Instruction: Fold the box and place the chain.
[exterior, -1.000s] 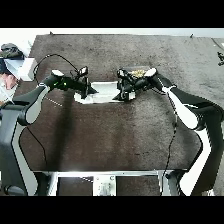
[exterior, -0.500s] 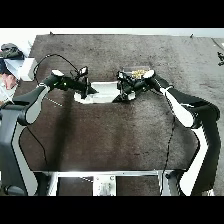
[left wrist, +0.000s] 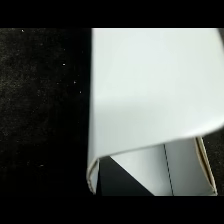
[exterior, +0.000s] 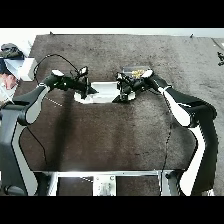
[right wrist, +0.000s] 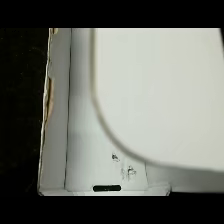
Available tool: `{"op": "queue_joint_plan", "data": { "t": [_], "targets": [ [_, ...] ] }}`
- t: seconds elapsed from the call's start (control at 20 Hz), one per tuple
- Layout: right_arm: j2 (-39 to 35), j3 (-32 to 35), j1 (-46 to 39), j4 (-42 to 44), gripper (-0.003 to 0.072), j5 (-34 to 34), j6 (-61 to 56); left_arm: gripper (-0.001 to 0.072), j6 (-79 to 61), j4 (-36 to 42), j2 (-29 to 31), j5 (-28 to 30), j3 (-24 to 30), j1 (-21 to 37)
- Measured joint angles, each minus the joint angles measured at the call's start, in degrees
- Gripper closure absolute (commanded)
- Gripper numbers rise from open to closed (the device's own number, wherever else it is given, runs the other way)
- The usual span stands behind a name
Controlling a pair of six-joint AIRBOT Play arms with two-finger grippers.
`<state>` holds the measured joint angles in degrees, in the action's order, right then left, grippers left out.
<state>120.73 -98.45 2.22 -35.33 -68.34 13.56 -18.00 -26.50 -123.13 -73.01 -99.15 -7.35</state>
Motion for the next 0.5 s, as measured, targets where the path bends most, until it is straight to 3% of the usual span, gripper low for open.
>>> {"op": "queue_joint_plan", "data": {
  "t": [0.15,0.35,0.5],
  "targets": [
    [0.3,-0.1,0.0,-0.3,0.0101,0.0,0.0,0.0698,0.0,0.0,0.0,0.0,0.0,0.0],
    [0.7,-0.1,-0.1,-0.2,0.0249,0.0,0.0,0.0698,0.0,0.0,0.0,0.0,0.0,0.0],
    [0.8,-0.2,-0.1,-0.1,0.0258,0.0,0.0,0.0697,0.0,0.0,0.0,0.0,0.0,0.0]
  ]
}}
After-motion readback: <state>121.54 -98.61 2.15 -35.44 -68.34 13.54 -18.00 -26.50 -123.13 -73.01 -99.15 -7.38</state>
